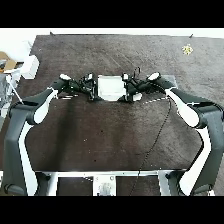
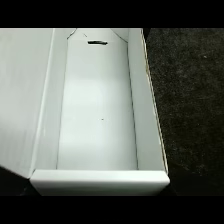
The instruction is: Fold the box and place the chain.
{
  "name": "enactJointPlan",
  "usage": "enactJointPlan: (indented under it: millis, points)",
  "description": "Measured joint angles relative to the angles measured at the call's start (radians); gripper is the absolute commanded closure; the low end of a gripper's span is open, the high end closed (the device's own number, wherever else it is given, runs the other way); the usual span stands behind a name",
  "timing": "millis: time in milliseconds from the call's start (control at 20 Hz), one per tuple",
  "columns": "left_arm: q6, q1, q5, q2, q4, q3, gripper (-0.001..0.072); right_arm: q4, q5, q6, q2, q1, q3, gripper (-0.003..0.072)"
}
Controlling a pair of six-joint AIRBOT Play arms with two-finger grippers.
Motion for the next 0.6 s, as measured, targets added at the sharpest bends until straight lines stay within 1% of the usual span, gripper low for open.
enactJointPlan:
  millis: [600]
  points:
    - [-0.021, 0.0, 0.0, 0.0, -0.002, 0.0, 0.0547, 0.0, 0.0, 0.0, 0.0, 0.0, 0.0, 0.0258]
